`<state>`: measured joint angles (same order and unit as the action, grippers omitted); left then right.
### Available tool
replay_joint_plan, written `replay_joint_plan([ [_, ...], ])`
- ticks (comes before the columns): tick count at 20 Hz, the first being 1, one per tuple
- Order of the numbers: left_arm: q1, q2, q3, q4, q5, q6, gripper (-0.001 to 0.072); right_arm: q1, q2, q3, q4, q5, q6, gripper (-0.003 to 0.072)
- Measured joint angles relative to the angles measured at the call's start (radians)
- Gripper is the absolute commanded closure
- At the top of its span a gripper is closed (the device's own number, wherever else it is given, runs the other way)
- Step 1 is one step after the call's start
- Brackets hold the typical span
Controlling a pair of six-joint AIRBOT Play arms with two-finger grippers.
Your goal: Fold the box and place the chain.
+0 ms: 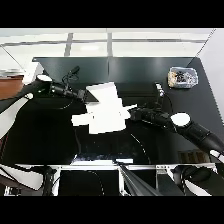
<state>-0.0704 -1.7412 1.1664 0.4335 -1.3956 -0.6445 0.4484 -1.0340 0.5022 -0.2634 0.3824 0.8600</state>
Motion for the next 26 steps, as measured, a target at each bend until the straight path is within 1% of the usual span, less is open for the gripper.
replay_joint_plan([
  [1,-0.006,-0.008,0.017,0.021,-0.023,0.031,0.0215,0.001,0.0,0.0,0.0,-0.001,0.0,0.067],
  [3,-0.023,-0.016,0.048,0.076,-0.057,0.071,0.0227,0.002,0.0,0.0,-0.001,-0.001,0.0,0.067],
  [4,-0.032,-0.019,0.062,0.114,-0.064,0.084,0.0267,0.002,0.0,0.0,-0.001,-0.002,0.0,0.0669],
  [5,-0.042,-0.021,0.074,0.152,-0.077,0.094,0.0414,0.002,0.0,0.0,-0.002,-0.002,-0.001,0.067],
  [6,-0.049,-0.023,0.084,0.18,-0.083,0.102,0.047,0.002,0.0,0.0,-0.002,-0.002,-0.002,0.067],
  [7,-0.056,-0.024,0.091,0.209,-0.082,0.109,0.0591,0.002,0.0,0.0,-0.003,-0.003,-0.003,0.067],
  [8,-0.061,-0.025,0.096,0.225,-0.087,0.118,0.0678,0.002,0.0,0.0,-0.005,-0.003,-0.003,0.0667],
  [9,-0.064,-0.026,0.1,0.229,-0.097,0.138,0.0679,0.002,0.0,0.0,-0.011,-0.003,-0.003,0.0545],
  [10,-0.066,-0.025,0.103,0.237,-0.108,0.142,0.068,0.001,0.0,0.0,-0.023,-0.004,0.0,0.0164],
  [11,-0.066,-0.027,0.105,0.236,-0.098,0.149,0.0681,-0.004,0.0,0.0,-0.039,-0.004,0.0,-0.0016],
  [13,-0.058,-0.024,0.109,0.225,-0.115,0.157,0.0684,-0.04,0.005,0.011,-0.095,0.027,0.0,-0.0016],
  [14,-0.053,-0.022,0.11,0.225,-0.129,0.154,0.0685,-0.071,0.009,0.026,-0.142,0.065,0.0,-0.0015],
  [16,-0.04,-0.004,0.105,0.224,-0.16,0.127,0.0686,-0.158,0.017,0.082,-0.259,0.199,0.01,-0.0015],
  [18,-0.033,0.036,0.068,0.227,-0.171,0.114,0.0686,-0.245,0.021,0.156,-0.389,0.368,0.026,-0.0015],
  [19,-0.033,0.071,0.026,0.211,-0.183,0.12,0.0685,-0.282,0.023,0.192,-0.456,0.454,0.031,-0.0015],
  [20,-0.033,0.113,-0.032,0.187,-0.174,0.145,0.0684,-0.308,0.023,0.221,-0.516,0.521,0.032,-0.0015],
  [22,-0.039,0.198,-0.161,0.115,-0.121,0.235,0.0683,-0.343,0.024,0.26,-0.625,0.613,0.038,-0.0015],
  [24,-0.055,0.26,-0.267,0.074,-0.041,0.367,0.0683,-0.362,0.025,0.28,-0.693,0.641,0.041,-0.0015],
  [26,-0.078,0.292,-0.325,0.066,0.024,0.522,0.0683,-0.367,0.025,0.291,-0.71,0.637,0.045,-0.0015],
])
